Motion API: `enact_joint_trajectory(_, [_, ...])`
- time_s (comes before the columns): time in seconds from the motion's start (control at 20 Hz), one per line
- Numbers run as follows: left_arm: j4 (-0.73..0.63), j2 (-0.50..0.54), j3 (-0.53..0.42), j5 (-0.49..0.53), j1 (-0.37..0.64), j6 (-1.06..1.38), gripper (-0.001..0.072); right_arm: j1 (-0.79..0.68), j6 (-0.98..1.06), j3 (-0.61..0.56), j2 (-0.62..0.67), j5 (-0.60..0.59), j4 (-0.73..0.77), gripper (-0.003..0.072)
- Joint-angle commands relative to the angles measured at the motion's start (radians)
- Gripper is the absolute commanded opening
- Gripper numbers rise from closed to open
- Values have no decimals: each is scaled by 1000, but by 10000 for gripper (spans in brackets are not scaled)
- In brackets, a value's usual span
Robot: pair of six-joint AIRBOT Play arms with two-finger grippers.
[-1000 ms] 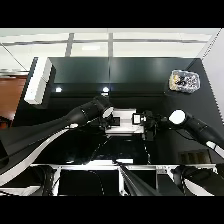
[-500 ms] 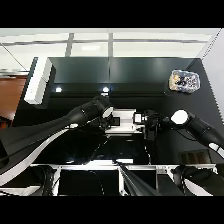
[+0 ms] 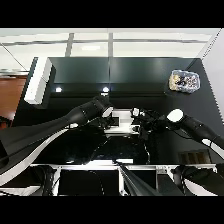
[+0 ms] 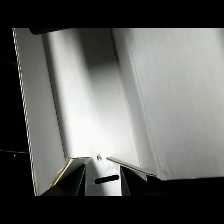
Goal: Fold the box and place the chain.
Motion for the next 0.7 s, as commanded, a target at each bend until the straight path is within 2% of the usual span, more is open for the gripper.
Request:
enact_joint_trajectory(0.0, [-2, 0, 0, 5, -1, -1, 28, 2, 10, 0, -9, 21, 23, 262])
enact_joint_trajectory(0.05, [-2, 0, 0, 5, -1, -1, 28, 2, 19, 0, -9, 16, 23, 371])
enact_joint_trajectory(0.2, [-2, 0, 0, 4, -1, -1, 28, 2, 19, 0, -9, 18, 23, 379])
enact_joint_trajectory(0.25, [-2, 0, 0, 4, -1, -1, 28, 2, 19, 0, -9, 21, 23, 233])
enact_joint_trajectory(0.3, [-2, 0, 0, 3, -1, -1, 28, 2, 20, 0, -9, 25, 23, 185])
enact_joint_trajectory(0.35, [-2, 0, 0, 3, -1, -1, 28, 2, 21, 0, -9, 24, 34, 298])
enact_joint_trajectory(0.4, [-2, 0, 0, 4, 0, -1, 28, 2, 21, 0, -9, 20, 45, 442])
enact_joint_trajectory(0.45, [-2, 0, 0, 4, 0, -1, 28, 2, 21, 0, -9, 20, 44, 353])
enact_joint_trajectory(0.5, [-2, 0, 0, 5, 0, -1, 28, 1, 38, 1, -8, 20, 43, 120])
enact_joint_trajectory(0.55, [-2, 0, 0, 5, 0, -1, 28, -4, 85, 1, -5, 21, 40, 18])
enact_joint_trajectory(0.65, [-1, 0, 0, 5, 1, -1, 28, -22, 305, 2, 50, 25, 16, 21])
